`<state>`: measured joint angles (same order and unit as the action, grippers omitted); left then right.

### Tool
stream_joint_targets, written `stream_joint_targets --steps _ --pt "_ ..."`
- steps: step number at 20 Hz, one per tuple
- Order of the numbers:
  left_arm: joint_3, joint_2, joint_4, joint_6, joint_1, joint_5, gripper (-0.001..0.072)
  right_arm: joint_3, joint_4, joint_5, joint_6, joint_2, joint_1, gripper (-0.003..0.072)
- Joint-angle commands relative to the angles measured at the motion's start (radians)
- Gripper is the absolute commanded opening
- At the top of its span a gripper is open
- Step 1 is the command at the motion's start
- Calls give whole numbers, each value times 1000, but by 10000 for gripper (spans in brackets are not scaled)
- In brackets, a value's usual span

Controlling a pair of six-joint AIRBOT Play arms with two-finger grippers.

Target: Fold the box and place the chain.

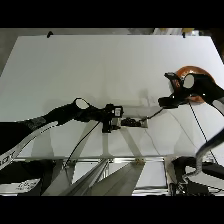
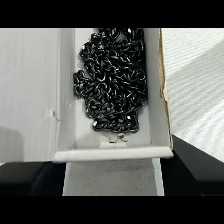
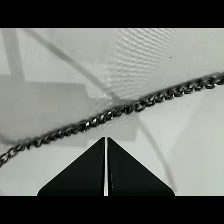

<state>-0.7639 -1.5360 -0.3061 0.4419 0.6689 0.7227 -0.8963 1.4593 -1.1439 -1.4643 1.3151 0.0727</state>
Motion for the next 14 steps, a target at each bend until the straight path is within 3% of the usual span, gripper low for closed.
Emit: stream_joint_targets --steps 1,6,8,9,11,14 --pt "0 1 0 0 0 0 150 0 -6 -52 34 -130 1 13" --pt "0 1 0 0 0 0 150 11 -5 -18 32 -227 1 21" --pt "0 1 0 0 0 0 150 54 -6 33 20 -217 1 181" --pt "0 1 0 0 0 0 150 89 -13 80 9 -216 0 199" --pt "0 1 0 0 0 0 150 150 -14 186 -43 -216 0 199" --pt "0 1 0 0 0 0 150 182 -15 247 -58 -216 0 202"
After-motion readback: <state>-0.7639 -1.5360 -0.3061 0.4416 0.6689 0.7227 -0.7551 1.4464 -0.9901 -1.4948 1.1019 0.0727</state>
